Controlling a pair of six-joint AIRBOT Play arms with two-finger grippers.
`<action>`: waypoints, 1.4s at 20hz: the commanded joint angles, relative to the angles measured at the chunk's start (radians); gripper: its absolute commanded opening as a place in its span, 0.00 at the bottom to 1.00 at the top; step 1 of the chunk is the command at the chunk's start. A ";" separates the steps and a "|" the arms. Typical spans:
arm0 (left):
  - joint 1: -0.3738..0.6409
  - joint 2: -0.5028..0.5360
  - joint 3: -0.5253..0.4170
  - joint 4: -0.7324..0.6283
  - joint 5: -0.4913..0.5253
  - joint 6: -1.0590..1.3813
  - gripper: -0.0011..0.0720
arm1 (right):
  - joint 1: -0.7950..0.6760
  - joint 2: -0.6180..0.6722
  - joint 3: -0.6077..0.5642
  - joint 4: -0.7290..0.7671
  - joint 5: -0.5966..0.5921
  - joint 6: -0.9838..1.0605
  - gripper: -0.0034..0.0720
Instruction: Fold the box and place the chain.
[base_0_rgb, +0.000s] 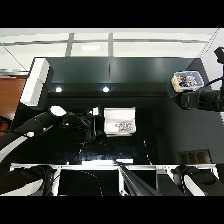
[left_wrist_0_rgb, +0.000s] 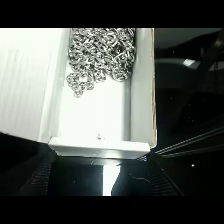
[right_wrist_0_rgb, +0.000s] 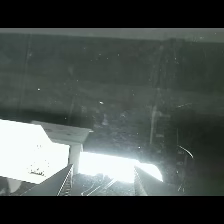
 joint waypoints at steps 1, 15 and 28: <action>-0.018 -0.009 0.011 0.023 -0.001 -0.013 0.98 | 0.000 0.000 -0.003 0.000 -0.001 0.000 0.63; -0.049 -0.030 0.036 0.028 0.018 -0.017 0.62 | 0.000 -0.001 -0.004 0.001 -0.002 0.000 0.63; -0.058 -0.029 0.036 0.040 0.025 -0.022 0.41 | 0.003 -0.020 -0.004 0.002 -0.176 -0.014 0.63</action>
